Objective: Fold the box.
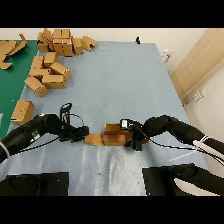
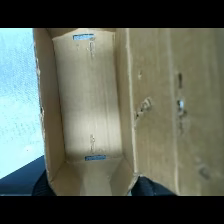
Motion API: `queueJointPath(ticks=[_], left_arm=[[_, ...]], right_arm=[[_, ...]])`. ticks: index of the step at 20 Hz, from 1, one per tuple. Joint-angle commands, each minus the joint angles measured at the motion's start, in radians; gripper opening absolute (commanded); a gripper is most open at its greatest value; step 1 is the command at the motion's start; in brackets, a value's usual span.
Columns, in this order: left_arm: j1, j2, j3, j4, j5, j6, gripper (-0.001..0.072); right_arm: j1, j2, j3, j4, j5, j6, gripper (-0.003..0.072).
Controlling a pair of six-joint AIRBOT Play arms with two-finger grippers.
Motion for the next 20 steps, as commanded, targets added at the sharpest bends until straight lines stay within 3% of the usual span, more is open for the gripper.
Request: queueJointPath(ticks=[1, 7, 11, 13, 17, 20], left_arm=[[-0.050, -0.066, 0.000, -0.098, 0.072, 0.026, 0.0011], [-0.088, -0.067, 0.000, -0.143, 0.095, 0.054, 0.0011], [-0.137, -0.067, 0.000, -0.383, 0.166, 0.253, 0.0011], [-0.172, -0.067, 0.002, -0.424, 0.193, 0.288, 0.0010], [-0.242, -0.067, 0.032, -0.335, 0.211, 0.244, 0.0006], [-0.292, -0.067, 0.063, -0.177, 0.227, 0.083, 0.0006]], right_arm=[[0.000, 0.000, 0.000, 0.000, 0.000, 0.000, 0.0495], [0.000, 0.000, 0.000, 0.000, 0.000, 0.000, 0.0496], [0.000, 0.000, 0.000, 0.000, 0.000, 0.000, 0.0495], [0.000, 0.000, 0.000, 0.000, 0.000, 0.000, 0.0496], [0.000, 0.000, 0.000, 0.000, 0.000, 0.000, 0.0495], [0.000, 0.000, 0.000, 0.000, 0.000, 0.000, 0.0495]])
